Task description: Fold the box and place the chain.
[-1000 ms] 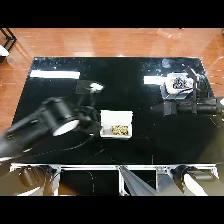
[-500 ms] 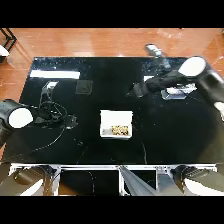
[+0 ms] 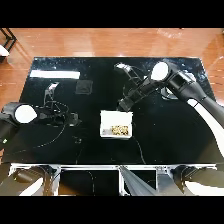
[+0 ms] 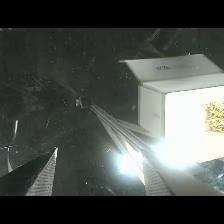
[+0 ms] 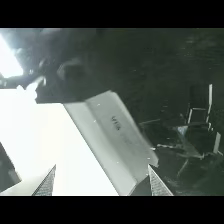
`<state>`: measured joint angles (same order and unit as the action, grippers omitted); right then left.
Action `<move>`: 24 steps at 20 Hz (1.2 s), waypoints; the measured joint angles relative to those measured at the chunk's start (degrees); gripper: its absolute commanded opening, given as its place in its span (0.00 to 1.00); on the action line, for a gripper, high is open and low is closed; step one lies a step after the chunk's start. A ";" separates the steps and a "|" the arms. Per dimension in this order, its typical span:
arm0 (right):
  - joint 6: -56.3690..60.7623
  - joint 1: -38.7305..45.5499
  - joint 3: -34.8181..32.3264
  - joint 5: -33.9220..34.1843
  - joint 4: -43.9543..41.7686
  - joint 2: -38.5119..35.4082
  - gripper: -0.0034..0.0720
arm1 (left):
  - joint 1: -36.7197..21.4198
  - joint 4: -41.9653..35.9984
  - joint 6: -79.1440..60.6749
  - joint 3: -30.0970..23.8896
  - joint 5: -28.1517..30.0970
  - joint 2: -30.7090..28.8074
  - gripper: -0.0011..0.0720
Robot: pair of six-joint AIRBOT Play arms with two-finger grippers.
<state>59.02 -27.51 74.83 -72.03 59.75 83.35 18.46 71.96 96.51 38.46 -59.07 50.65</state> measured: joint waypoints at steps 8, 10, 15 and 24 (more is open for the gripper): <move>-5.53 -1.07 0.11 -8.81 -3.06 0.22 0.97 | 0.00 -3.15 -0.83 -0.15 1.66 0.39 0.88; -6.40 -1.68 0.09 -10.01 -3.23 0.22 0.97 | 0.00 -3.52 -0.83 -0.15 1.90 0.39 0.88; -7.10 -3.63 0.04 -12.59 -1.55 0.22 0.97 | 0.00 -3.89 0.20 -0.17 1.99 0.39 0.88; -5.18 -7.96 -2.38 -11.82 4.20 0.22 0.97 | 0.00 -3.41 4.44 -0.17 2.38 0.39 0.88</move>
<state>53.84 -35.46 72.44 -83.85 63.94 83.57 18.46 68.55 100.95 38.28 -56.69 51.05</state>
